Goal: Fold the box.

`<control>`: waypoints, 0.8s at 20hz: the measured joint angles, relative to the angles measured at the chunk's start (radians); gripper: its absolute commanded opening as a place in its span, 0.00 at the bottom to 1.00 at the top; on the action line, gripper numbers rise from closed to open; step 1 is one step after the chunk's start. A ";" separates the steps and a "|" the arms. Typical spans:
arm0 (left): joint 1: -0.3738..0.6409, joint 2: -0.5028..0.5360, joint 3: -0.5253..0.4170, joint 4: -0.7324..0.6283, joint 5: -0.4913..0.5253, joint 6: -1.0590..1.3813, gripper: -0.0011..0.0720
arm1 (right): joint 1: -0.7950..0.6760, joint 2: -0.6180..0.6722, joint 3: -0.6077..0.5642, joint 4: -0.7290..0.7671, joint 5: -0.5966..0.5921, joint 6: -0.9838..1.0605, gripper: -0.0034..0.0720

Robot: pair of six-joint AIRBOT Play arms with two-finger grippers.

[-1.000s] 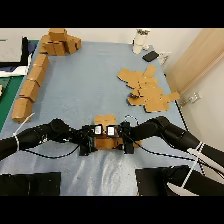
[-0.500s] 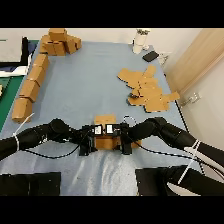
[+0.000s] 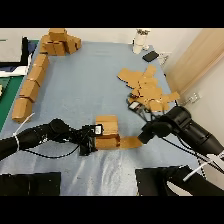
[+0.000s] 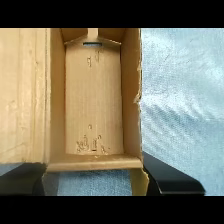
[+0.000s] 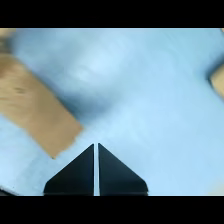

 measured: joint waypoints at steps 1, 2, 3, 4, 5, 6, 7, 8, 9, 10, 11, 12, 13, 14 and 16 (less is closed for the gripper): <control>0.000 0.000 0.000 0.000 0.000 0.000 0.57 | -0.034 0.007 -0.019 0.002 -0.011 0.062 0.10; 0.000 0.000 0.000 0.000 0.000 0.000 0.57 | -0.072 0.011 -0.047 0.021 -0.005 0.111 0.05; 0.000 0.000 0.000 0.000 0.000 0.000 0.57 | -0.106 0.013 -0.075 0.052 0.014 0.143 0.05; 0.000 0.000 0.000 0.000 0.000 0.001 0.57 | -0.137 0.011 -0.105 0.097 0.047 0.163 0.05; 0.000 0.000 0.000 0.000 0.000 0.002 0.57 | -0.161 0.008 -0.131 0.145 0.080 0.167 0.05; 0.000 0.000 0.000 0.000 0.000 0.002 0.56 | -0.180 0.002 -0.156 0.206 0.116 0.163 0.05; 0.000 0.000 0.000 0.001 0.000 0.002 0.56 | -0.193 -0.006 -0.175 0.270 0.146 0.147 0.05; 0.000 0.000 0.000 0.001 0.000 0.002 0.57 | -0.202 -0.017 -0.192 0.338 0.174 0.119 0.05; 0.000 0.000 0.000 0.001 0.000 0.002 0.57 | -0.209 -0.028 -0.203 0.395 0.199 0.092 0.05; 0.000 0.000 0.000 0.001 0.000 0.002 0.57 | -0.214 -0.040 -0.213 0.449 0.219 0.059 0.05; 0.000 0.000 0.000 0.001 0.000 0.002 0.57 | -0.218 -0.048 -0.220 0.501 0.236 0.029 0.05; 0.000 0.000 0.000 0.001 0.000 0.002 0.57 | -0.219 -0.053 -0.224 0.544 0.247 0.000 0.05; 0.000 0.000 0.000 0.001 0.000 0.002 0.57 | -0.221 -0.056 -0.227 0.585 0.256 -0.026 0.05; 0.000 0.000 0.000 0.001 0.000 0.002 0.57 | -0.222 -0.060 -0.229 0.625 0.266 -0.054 0.05; 0.000 0.000 0.000 0.001 0.000 0.002 0.56 | -0.225 -0.063 -0.232 0.694 0.276 -0.099 0.05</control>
